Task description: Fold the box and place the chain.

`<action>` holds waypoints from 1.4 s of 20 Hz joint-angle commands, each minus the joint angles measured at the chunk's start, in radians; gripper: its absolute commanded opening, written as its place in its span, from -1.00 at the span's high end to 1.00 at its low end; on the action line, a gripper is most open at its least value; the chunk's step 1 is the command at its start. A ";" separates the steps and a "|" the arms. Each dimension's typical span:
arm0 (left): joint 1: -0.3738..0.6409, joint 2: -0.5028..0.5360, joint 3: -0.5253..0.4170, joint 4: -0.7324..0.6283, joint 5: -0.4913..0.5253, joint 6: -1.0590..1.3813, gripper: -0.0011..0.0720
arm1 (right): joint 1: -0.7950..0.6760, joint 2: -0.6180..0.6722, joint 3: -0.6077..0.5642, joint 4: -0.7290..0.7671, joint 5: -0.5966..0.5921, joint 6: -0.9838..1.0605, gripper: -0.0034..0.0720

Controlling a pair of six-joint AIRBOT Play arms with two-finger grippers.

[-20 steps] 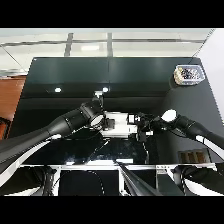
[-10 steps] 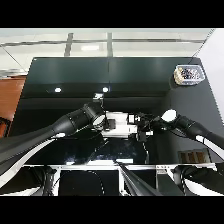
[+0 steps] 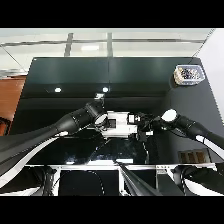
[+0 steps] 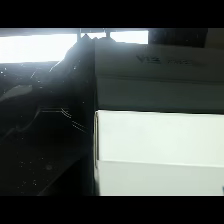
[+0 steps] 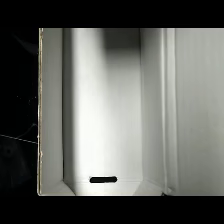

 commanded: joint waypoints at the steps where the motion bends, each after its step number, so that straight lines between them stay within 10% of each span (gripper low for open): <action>1: 0.001 -0.003 0.001 -0.018 0.006 0.002 0.86 | 0.001 0.000 0.000 0.001 0.000 0.000 -0.37; 3: 0.001 -0.003 0.001 -0.021 0.005 0.002 -0.23 | 0.001 0.000 0.000 0.001 0.000 0.001 -0.37; 5: 0.001 -0.003 0.001 -0.019 0.005 0.002 -0.51 | 0.001 0.000 0.000 0.001 0.000 0.001 -0.37; 7: 0.001 -0.003 0.001 -0.016 0.006 0.002 -0.46 | 0.001 0.000 0.000 0.001 0.000 0.001 -0.37; 11: 0.001 -0.003 0.001 -0.011 0.010 0.021 0.90 | 0.001 0.000 0.000 0.001 0.000 0.000 -0.37; 14: 0.001 -0.003 0.001 -0.012 0.009 0.021 0.90 | 0.001 0.000 0.000 0.001 0.000 0.000 -0.37; 16: 0.001 -0.003 0.001 -0.012 0.008 0.021 0.90 | 0.001 0.000 0.000 0.002 0.000 0.001 -0.88; 28: 0.001 -0.003 0.001 -0.018 -0.006 0.021 0.90 | -0.104 0.175 0.000 -0.122 0.132 0.058 -0.90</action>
